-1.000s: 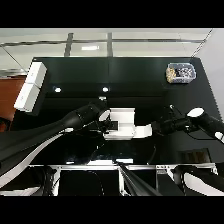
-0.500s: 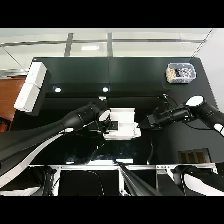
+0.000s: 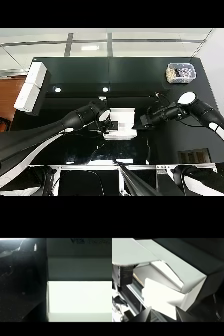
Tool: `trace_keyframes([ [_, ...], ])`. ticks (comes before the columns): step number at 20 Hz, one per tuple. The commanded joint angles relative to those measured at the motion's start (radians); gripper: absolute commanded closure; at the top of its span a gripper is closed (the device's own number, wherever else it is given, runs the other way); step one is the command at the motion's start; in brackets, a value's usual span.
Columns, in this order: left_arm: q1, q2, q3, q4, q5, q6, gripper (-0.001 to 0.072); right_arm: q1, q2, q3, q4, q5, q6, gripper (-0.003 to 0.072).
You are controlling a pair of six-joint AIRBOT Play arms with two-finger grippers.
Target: Fold the box and place the chain.
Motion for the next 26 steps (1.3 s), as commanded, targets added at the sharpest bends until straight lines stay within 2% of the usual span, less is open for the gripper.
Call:
trace_keyframes([
  [1,0.0,0.0,0.0,0.0,0.0,0.0,0.0682,0.043,0.0,0.013,-0.042,-0.04,0.054,0.0348],
  [7,0.0,0.0,0.0,0.0,0.0,0.0,0.0682,0.05,0.0,0.028,-0.073,-0.029,0.066,0.0348],
  [12,0.0,0.0,0.0,0.0,0.0,0.0,0.0682,0.048,0.0,0.17,-0.309,0.087,0.101,0.0348],
  [14,0.0,0.0,0.0,0.0,0.0,0.0,0.0682,0.048,0.0,0.19,-0.389,0.105,0.131,0.0348],
  [15,0.0,0.0,0.0,0.0,0.0,0.0,0.0682,0.048,0.0,0.19,-0.43,0.111,0.143,0.0373],
  [16,0.0,0.0,0.0,0.0,0.0,0.0,0.0682,0.045,0.001,0.19,-0.468,0.12,0.147,0.0469],
  [17,0.0,0.0,0.0,0.0,0.0,0.0,0.0682,0.027,0.002,0.19,-0.484,0.126,0.16,0.0471],
  [19,0.0,0.0,0.0,0.0,0.0,0.0,0.0682,-0.048,0.013,0.19,-0.47,0.106,0.171,0.0675],
  [23,0.0,0.0,0.0,0.0,-0.001,0.0,0.0682,-0.292,0.05,0.159,-0.408,0.009,0.177,0.0674],
  [26,0.0,0.0,0.0,0.0,0.0,0.0,0.0682,-0.449,0.05,0.027,-0.364,-0.058,0.193,0.0674],
])
